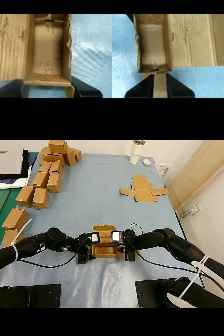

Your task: Fold the box.

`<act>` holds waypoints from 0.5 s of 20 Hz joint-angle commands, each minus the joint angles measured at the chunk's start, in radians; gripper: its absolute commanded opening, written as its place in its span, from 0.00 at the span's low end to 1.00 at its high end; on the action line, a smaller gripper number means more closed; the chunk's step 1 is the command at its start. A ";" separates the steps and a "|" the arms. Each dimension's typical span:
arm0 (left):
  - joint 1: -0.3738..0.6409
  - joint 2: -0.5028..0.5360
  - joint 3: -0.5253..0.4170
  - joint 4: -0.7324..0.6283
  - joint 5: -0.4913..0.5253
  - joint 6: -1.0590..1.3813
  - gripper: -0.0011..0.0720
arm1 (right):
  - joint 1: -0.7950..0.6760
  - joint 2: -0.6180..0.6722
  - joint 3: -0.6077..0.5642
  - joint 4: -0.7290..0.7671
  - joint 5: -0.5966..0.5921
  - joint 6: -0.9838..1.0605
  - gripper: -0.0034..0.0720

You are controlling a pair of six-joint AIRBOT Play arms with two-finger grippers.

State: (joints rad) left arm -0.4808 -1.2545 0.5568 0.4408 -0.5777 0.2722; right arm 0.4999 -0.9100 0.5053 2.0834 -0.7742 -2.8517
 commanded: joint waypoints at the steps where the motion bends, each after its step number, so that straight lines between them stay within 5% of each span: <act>1: 0.000 0.000 0.001 0.000 0.000 0.000 0.74 | 0.001 -0.001 -0.001 0.016 -0.002 -0.003 0.34; 4: 0.000 0.000 0.001 0.000 0.000 0.000 0.74 | 0.001 -0.001 -0.001 0.051 -0.001 -0.005 0.25; 10: 0.000 0.000 0.001 0.000 0.000 0.000 0.74 | 0.032 -0.026 -0.001 0.077 0.018 -0.022 0.26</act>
State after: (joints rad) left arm -0.4812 -1.2545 0.5568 0.4408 -0.5777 0.2718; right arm 0.5137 -0.9257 0.5049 2.1479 -0.7685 -2.8700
